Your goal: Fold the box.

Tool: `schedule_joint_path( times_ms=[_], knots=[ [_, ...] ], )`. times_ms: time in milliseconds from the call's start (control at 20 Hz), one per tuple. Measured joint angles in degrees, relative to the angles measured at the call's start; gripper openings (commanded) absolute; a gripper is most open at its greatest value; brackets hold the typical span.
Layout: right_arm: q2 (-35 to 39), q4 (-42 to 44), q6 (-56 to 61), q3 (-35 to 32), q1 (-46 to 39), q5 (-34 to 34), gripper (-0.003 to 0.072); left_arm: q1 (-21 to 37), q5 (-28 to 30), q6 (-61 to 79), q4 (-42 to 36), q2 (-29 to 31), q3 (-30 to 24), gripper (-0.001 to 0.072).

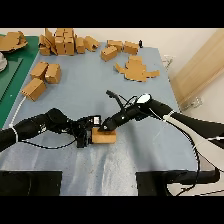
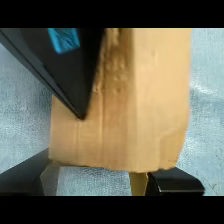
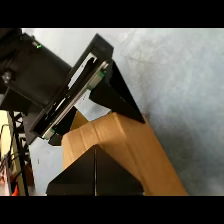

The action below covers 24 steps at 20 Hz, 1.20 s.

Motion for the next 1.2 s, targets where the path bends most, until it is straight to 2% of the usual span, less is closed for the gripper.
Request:
schedule_joint_path(
  times_ms=[300,700,850,1050,1200],
  knots=[
    [2.6,-2.8,-0.2,-1.0,2.4,-0.9,0.0001,0.0,0.0,0.0,0.0,0.0,0.0,0.0523],
    [15.1,-8.5,1.3,-6.7,3.1,-7.1,0.0004,0.0,0.0,0.0,0.0,0.0,0.0,0.0523],
    [17.5,-11.7,-1.1,-7.6,5.0,-13.0,0.0004,0.0,0.0,0.0,0.0,0.0,0.0,0.0523],
    [18.5,-13.9,-9.2,-8.0,9.3,-26.2,0.0003,0.0,0.0,0.0,0.0,0.0,0.0,0.0523],
    [18.8,-15.4,-12.9,-8.1,11.0,-30.0,0.0004,0.0,0.0,0.0,0.0,0.0,0.0,0.0523]
  ],
)
